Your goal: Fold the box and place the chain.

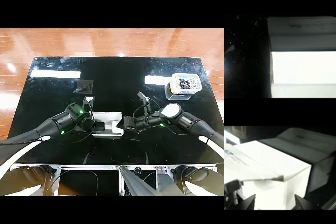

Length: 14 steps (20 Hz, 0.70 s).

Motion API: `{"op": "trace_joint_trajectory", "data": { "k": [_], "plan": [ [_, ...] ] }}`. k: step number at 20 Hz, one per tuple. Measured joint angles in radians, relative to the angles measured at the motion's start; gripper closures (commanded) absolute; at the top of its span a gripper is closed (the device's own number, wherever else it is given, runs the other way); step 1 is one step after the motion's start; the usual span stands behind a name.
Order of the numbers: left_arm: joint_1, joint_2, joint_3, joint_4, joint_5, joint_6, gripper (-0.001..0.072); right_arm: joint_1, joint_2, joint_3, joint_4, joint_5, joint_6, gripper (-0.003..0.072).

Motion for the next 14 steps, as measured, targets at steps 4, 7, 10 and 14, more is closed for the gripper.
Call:
{"op": "trace_joint_trajectory", "data": {
  "k": [4,7,10,14],
  "plan": [
    [0.0,0.0,0.0,0.0,0.0,0.0,0.0689,0.114,-0.019,0.073,-0.212,-0.078,0.269,0.0099],
    [0.0,0.0,0.001,-0.002,0.0,-0.002,0.0689,0.193,-0.043,0.153,-0.438,-0.098,0.51,0.01],
    [0.0,0.0,0.001,-0.002,0.0,0.002,0.0689,0.257,-0.077,0.229,-0.639,-0.066,0.722,0.01],
    [0.0,0.0,0.001,-0.001,-0.001,0.001,0.0689,0.32,-0.129,0.312,-0.795,0.004,0.89,0.0146]
  ]
}}
